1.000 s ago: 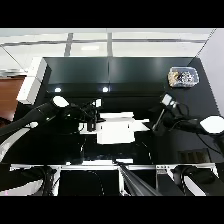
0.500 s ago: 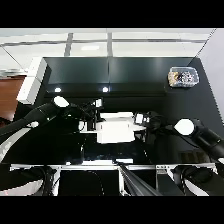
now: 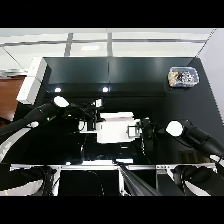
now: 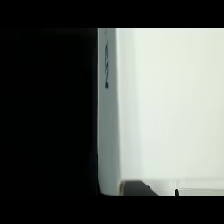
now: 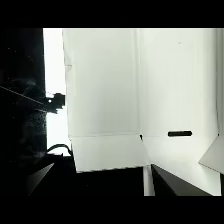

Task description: Fold the box and place the chain.

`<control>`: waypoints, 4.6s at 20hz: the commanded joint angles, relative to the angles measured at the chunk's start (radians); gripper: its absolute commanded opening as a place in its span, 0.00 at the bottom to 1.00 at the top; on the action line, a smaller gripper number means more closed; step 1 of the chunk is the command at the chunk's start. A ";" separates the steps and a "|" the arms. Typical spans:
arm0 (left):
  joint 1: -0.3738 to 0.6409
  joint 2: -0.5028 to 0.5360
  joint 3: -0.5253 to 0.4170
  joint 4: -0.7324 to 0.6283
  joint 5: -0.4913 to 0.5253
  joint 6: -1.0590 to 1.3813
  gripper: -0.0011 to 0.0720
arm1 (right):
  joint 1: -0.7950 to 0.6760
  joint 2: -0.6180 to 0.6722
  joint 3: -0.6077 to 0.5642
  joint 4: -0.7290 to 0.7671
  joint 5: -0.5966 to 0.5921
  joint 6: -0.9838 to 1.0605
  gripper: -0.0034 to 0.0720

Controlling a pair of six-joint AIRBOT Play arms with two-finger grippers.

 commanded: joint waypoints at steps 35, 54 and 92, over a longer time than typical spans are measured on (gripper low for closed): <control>-0.001 0.000 0.000 0.000 -0.011 -0.001 0.05 | -0.064 0.016 0.006 0.251 -0.286 -0.004 0.99; 0.000 0.000 0.000 0.000 -0.011 -0.001 0.05 | -0.110 -0.209 0.089 0.416 -0.007 -0.370 0.99; -0.001 0.000 0.000 0.000 -0.011 -0.001 0.05 | -0.107 -0.264 0.073 0.414 -0.121 -0.369 0.99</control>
